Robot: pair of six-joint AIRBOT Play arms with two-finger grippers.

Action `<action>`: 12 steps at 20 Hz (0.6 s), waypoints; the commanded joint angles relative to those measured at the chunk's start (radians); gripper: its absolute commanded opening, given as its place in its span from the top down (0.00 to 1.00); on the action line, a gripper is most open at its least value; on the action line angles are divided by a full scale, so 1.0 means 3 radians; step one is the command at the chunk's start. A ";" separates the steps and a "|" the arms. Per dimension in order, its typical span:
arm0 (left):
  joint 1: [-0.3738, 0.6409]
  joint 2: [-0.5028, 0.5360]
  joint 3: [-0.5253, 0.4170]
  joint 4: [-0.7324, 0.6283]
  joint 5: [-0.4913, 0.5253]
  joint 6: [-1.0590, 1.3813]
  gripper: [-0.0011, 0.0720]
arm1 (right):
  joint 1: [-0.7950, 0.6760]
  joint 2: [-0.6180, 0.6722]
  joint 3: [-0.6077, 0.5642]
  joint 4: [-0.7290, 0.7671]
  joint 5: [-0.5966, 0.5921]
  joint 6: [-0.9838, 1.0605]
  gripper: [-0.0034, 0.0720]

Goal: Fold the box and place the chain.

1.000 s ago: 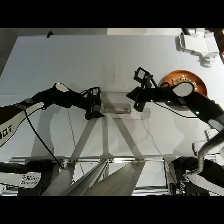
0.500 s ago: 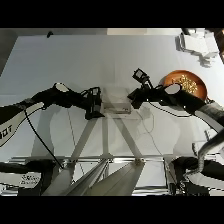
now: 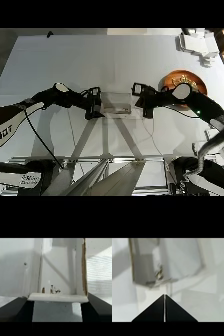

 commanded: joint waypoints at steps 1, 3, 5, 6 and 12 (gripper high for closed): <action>0.0000 0.0000 -0.0001 0.0000 0.0000 0.0001 0.45 | 0.0149 -0.0111 0.0000 -0.0394 -0.0022 0.0009 0.94; 0.0000 0.0000 -0.0001 0.0000 0.0000 0.0001 0.45 | 0.0239 -0.0264 0.0000 -0.0397 -0.0170 0.0009 0.70; 0.0000 0.0000 -0.0001 0.0000 0.0001 0.0001 0.45 | 0.0312 -0.0380 0.0001 -0.0373 -0.0294 0.0009 0.38; 0.0000 0.0000 -0.0001 0.0000 0.0000 0.0001 0.45 | 0.0341 -0.0403 0.0001 -0.0342 -0.0327 0.0009 0.38; 0.0000 0.0000 -0.0001 0.0000 0.0000 0.0001 0.45 | 0.0370 -0.0408 0.0001 -0.0104 -0.0360 0.0009 0.60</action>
